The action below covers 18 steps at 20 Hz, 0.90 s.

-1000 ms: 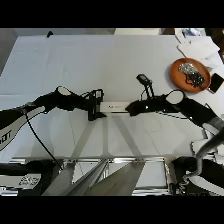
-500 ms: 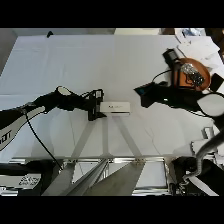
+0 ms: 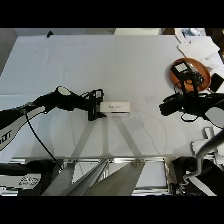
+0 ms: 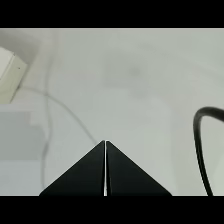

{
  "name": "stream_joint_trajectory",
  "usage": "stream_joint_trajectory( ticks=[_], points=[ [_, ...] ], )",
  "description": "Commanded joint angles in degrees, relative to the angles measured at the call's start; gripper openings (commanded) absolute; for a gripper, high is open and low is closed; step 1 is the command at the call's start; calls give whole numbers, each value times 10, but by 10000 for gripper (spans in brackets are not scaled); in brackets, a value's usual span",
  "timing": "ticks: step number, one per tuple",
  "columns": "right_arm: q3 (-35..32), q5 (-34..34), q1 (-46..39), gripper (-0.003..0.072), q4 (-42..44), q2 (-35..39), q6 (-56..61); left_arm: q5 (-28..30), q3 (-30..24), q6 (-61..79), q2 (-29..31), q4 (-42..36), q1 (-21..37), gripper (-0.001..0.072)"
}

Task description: Fold the box and place the chain.

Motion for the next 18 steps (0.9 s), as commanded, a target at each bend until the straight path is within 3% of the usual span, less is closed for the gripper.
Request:
stream_joint_trajectory(
  ticks=[1, 2, 3, 7, 11, 15, 18],
  points=[
    [0, 25, 0, 14, -31, 2, 14, 0, 0, 0, 0, 0, 0, 251],
    [0, 25, 0, 14, -31, 2, 14, 1, 0, 2, 0, -3, 0, 175],
    [0, 25, 0, 14, -31, 2, 14, 0, 0, 4, 0, -3, 0, 24],
    [0, 25, 0, 15, -31, 2, 14, -15, 0, 2, 30, -3, 0, 10],
    [0, 25, 0, 15, -30, 2, 14, -6, 0, -108, 126, 12, 2, 7],
    [0, 25, 0, 15, -21, 2, 14, 52, 0, -222, 263, 97, 2, 7],
    [0, 25, 0, 15, -11, 2, 14, 142, 0, -358, 378, 187, 2, 8]
  ],
)
